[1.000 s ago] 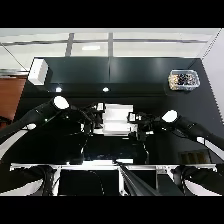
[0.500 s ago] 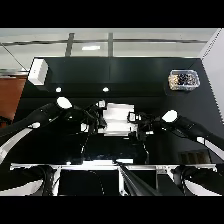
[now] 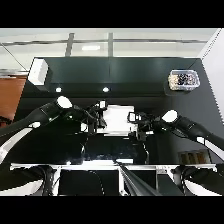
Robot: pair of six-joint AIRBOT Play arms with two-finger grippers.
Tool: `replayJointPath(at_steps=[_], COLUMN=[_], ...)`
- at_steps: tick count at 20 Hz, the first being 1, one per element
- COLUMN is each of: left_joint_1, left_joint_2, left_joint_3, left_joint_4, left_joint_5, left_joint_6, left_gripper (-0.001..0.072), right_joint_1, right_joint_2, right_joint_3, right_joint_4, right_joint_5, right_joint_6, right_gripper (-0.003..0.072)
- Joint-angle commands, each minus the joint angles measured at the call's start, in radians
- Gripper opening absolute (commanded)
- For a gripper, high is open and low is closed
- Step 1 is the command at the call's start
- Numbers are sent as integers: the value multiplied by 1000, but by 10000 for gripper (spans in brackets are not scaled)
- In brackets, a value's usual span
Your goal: Fold the box and place the chain.
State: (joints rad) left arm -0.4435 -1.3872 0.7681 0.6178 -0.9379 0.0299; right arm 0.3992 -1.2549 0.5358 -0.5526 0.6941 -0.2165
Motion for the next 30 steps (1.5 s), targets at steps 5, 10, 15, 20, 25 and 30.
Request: replayJointPath(at_steps=[5, 10, 15, 20, 25, 30], left_joint_1=[179, 472, 633, 433, 256, 291], left_joint_2=[122, 175, 96, -21, -38, -37], left_joint_3=[63, 45, -117, -159, -122, -95], left_joint_4=[225, 416, 168, 47, -83, -105], left_joint_5=[-150, -229, -278, -238, -188, -233], left_joint_6=[-550, -1174, -1307, -1248, -1007, -969], left_gripper=[24, 25, 26, 25, 25, 26], right_joint_1=[1, 1, 1, 1, 1, 1], right_joint_2=[-1, -1, -1, -1, -1, -1], right_joint_3=[0, 0, 0, 0, 0, 0], right_joint_4=[0, 0, 0, 0, 0, 0], right_joint_5=[1, 1, 1, 1, 1, 1], right_joint_6=[0, 0, 0, 0, 0, 0], right_gripper=[434, 434, 434, 434, 434, 434])
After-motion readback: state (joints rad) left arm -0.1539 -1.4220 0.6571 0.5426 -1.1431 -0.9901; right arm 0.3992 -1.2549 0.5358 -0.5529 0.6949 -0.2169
